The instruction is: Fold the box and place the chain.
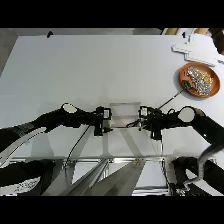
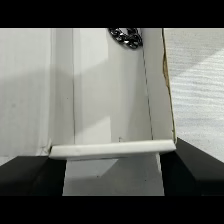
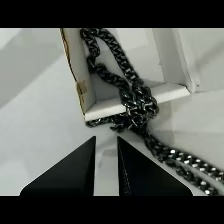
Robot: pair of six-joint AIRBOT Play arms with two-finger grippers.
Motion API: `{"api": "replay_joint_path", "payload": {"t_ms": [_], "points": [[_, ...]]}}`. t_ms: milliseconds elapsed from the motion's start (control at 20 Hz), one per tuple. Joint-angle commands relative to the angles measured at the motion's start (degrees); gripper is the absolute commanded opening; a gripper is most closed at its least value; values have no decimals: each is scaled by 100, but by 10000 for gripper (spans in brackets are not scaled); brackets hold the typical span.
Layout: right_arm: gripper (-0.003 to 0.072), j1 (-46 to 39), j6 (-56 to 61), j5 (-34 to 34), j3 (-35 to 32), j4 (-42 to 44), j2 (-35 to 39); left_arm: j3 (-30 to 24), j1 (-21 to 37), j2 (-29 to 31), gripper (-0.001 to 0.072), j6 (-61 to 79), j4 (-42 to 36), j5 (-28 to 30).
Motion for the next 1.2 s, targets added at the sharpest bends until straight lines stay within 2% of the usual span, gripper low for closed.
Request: {"api": "replay_joint_path", "payload": {"t_ms": [0, 300, 450, 600, 650, 750, 950, 1150], "points": [[138, 155, -131, -317, -20, 66, -304, 0, 0, 4, 14, 2, 0, 2], [127, 203, -20, -671, -20, 184, -470, 0, 0, 2, 14, 2, 2, 2], [96, 203, -22, -737, -20, 341, -472, 0, 0, 4, 14, 2, 2, 2], [14, 203, -20, -774, -20, 337, -470, 0, 0, 4, 14, 2, 0, 2], [15, 203, -20, -774, -20, 323, -470, 0, 0, 4, 14, 2, 2, 2], [15, 201, 48, -774, -20, 103, -417, 0, 0, 4, 14, 2, 0, 2], [15, 85, 984, -841, -20, -848, -22, 0, 0, 4, 14, 2, 0, 2], [15, -219, 1036, -564, -20, -925, 516, 0, 0, 4, 14, 2, 0, 0]]}}
